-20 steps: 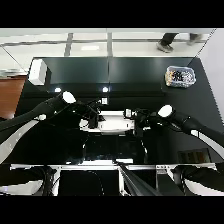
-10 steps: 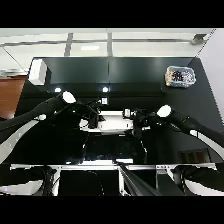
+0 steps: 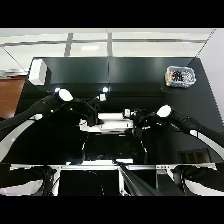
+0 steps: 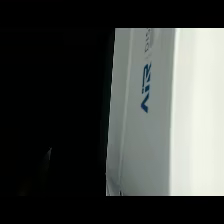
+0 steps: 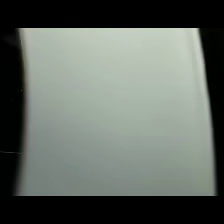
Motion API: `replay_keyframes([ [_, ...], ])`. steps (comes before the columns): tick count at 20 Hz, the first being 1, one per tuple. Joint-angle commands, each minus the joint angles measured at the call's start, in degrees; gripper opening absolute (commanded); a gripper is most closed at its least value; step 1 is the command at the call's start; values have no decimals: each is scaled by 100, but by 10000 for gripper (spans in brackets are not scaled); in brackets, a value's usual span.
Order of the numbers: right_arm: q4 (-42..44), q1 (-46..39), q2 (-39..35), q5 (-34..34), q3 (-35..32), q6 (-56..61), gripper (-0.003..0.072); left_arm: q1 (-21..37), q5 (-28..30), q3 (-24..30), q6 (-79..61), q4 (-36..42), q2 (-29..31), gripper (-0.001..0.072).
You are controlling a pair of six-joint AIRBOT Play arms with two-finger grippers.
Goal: Fold the box and place the chain.
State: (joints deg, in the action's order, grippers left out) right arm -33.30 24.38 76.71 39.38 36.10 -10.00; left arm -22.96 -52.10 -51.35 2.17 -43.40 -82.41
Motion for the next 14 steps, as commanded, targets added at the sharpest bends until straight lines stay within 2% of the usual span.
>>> replay_keyframes([
  [1,4,2,-2,-2,2,4,473,258,-584,-87,1180,-1016,531,715],
  [4,2,2,-2,-2,2,2,471,522,-1515,-85,2712,-1980,1093,692],
  [5,2,2,-2,0,4,2,471,621,-2002,-85,3115,-1919,1193,630],
  [6,4,2,-2,0,2,2,470,671,-2470,-79,3388,-1611,1198,435],
  [7,2,2,-2,0,2,2,452,669,-2765,-20,3456,-1091,1156,182],
  [8,2,2,-2,2,2,2,240,614,-2935,105,3401,-393,1088,26],
  [9,2,2,-2,2,2,2,100,505,-2868,249,3399,199,1014,26],
  [11,2,2,-2,2,2,2,97,155,-2262,527,3383,960,822,26],
  [14,4,2,-2,2,2,2,96,-271,-946,553,3060,1690,562,26],
])
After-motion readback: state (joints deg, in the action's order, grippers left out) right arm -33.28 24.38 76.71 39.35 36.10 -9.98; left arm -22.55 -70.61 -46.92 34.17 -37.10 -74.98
